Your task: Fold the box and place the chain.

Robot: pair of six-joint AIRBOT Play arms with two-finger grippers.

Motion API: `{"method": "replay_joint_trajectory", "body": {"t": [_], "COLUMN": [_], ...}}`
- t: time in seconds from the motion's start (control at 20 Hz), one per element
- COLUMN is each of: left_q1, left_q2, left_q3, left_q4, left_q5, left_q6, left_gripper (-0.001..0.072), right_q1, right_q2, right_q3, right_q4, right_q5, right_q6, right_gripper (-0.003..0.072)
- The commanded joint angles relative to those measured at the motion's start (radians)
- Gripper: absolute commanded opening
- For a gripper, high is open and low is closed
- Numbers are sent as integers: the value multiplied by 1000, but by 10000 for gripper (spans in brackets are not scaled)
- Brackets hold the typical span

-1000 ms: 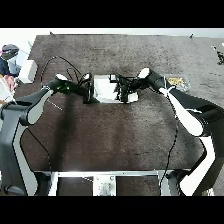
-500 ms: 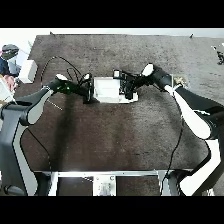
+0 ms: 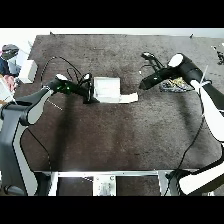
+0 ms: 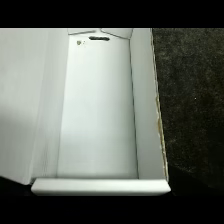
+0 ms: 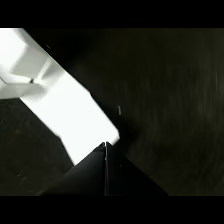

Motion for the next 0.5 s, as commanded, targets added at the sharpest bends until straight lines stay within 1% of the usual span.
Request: {"method": "replay_joint_trajectory", "body": {"t": [0.0,0.1,0.25,0.35,0.45], "left_q1": [0,0,0,0,0], "left_q2": [0,0,0,0,0], "left_q3": [1,1,1,1,1], "left_q4": [1,0,0,0,0], "left_q5": [0,0,0,0,0], "left_q6": [0,1,1,1,1], "left_gripper": [394,394,395,394,395], "right_q1": [-92,-105,-79,-56,-41], "right_q2": [8,8,-2,-35,-77], "right_q3": [-83,-151,-232,-246,-247], "right_q4": [98,137,179,206,302], "right_q5": [39,-12,-128,-152,-147], "right_q6": [184,194,190,175,93], "right_gripper": [8,8,9,9,9]}}
